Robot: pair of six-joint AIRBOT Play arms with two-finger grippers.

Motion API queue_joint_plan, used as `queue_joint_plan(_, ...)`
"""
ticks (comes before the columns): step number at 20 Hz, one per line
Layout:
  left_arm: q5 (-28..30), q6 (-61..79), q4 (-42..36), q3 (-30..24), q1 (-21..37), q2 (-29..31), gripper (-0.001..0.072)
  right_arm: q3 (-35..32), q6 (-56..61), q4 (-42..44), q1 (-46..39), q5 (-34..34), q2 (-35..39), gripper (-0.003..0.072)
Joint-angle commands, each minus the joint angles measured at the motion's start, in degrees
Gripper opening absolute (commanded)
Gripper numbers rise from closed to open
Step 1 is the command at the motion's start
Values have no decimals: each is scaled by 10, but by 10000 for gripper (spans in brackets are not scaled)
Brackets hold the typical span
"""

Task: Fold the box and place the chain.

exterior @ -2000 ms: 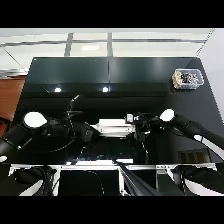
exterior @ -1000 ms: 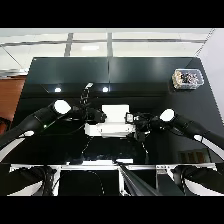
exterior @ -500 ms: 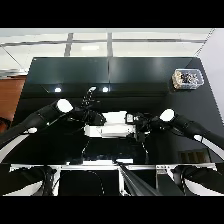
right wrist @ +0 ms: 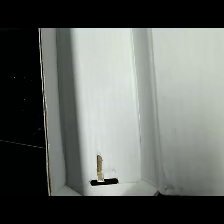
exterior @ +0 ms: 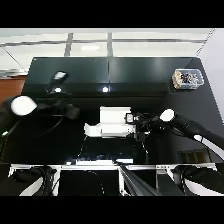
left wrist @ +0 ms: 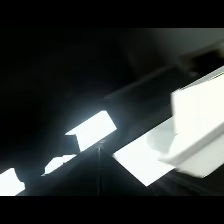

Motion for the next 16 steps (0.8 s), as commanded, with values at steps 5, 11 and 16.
queue_joint_plan(5,-70,362,-41,-118,50,231,30,0,0,0,0,0,0,411)
queue_joint_plan(11,-99,444,-70,-121,35,162,32,0,0,0,0,0,0,412)
queue_joint_plan(16,-32,440,-75,-121,35,121,712,0,0,0,0,0,0,411)
